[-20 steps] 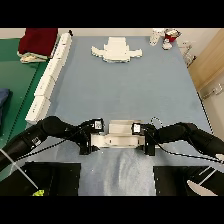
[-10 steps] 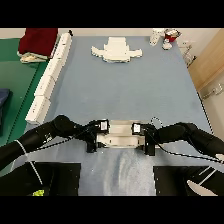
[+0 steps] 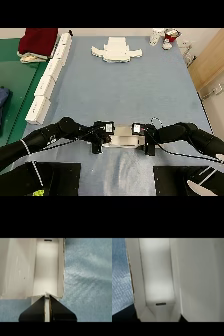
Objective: Fold the box.
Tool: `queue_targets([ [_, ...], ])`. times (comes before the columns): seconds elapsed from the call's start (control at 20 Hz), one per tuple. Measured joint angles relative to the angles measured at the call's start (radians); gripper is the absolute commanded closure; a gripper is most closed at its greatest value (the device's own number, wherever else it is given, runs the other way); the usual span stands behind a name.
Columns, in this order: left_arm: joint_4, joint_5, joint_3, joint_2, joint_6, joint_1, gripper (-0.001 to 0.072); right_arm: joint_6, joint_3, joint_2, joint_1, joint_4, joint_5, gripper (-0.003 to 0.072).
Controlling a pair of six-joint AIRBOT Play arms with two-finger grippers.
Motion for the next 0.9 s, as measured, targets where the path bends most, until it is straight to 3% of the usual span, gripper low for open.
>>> queue_targets([
  [0.25, -0.068, 0.009, 0.001, -0.031, 0.014, -0.012, 0.0623, 0.000, 0.000, 0.000, 0.000, 0.000, 0.000, 0.0173],
  [0.3, -0.074, 0.010, 0.001, -0.033, 0.017, -0.013, 0.0485, 0.000, 0.000, 0.000, 0.000, 0.000, 0.000, 0.0173],
  [0.35, -0.080, 0.010, 0.001, -0.036, 0.018, -0.014, 0.0270, 0.000, 0.000, 0.000, 0.000, 0.000, 0.000, 0.0173],
  [0.4, -0.083, 0.012, 0.001, -0.038, 0.018, -0.014, 0.0219, -0.004, 0.000, 0.000, 0.000, 0.000, 0.000, 0.0173],
  [0.45, -0.086, 0.014, 0.001, -0.039, 0.016, -0.014, 0.0219, -0.004, 0.000, 0.000, 0.000, 0.000, 0.000, 0.0173],
  [0.5, -0.087, 0.013, 0.001, -0.039, 0.016, -0.014, 0.0260, -0.003, 0.000, 0.000, 0.000, 0.000, 0.000, 0.0173],
  [0.6, -0.089, 0.010, 0.001, -0.041, 0.008, -0.014, 0.0668, -0.002, 0.000, 0.000, 0.000, 0.000, 0.000, 0.0173],
  [0.65, -0.086, 0.004, 0.001, -0.041, -0.001, -0.014, 0.0696, -0.001, 0.000, 0.000, 0.000, 0.000, 0.000, 0.0173],
  [0.9, 0.053, 0.002, 0.001, 0.001, -0.241, -0.005, 0.0697, 0.000, 0.000, 0.000, 0.000, 0.000, 0.001, 0.0173],
])
